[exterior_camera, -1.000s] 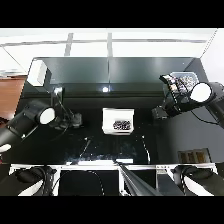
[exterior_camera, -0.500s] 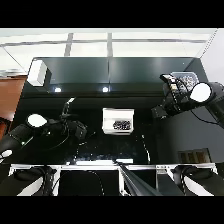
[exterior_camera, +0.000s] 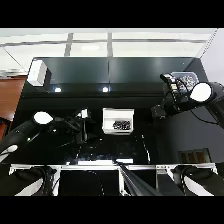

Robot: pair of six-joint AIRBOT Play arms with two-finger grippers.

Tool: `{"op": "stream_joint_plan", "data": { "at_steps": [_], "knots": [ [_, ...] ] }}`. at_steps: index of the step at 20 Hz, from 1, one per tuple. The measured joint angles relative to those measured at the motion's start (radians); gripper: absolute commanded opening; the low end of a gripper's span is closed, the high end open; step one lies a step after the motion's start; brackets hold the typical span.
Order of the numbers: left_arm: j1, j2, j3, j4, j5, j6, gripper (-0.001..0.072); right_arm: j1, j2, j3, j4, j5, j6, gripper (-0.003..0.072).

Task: Fold the box and place the chain.

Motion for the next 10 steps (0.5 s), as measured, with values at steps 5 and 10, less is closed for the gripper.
{"op": "stream_joint_plan", "data": {
  "at_steps": [5,10],
  "knots": [
    [-0.019,-0.151,0.106,-0.016,0.002,0.102,0.0713,0.001,0.0,0.0,0.013,-0.007,0.0,0.0194],
    [-0.043,-0.216,0.149,-0.026,0.006,0.127,0.0713,0.001,0.0,0.0,0.016,-0.013,0.0,0.0194]
  ]
}}
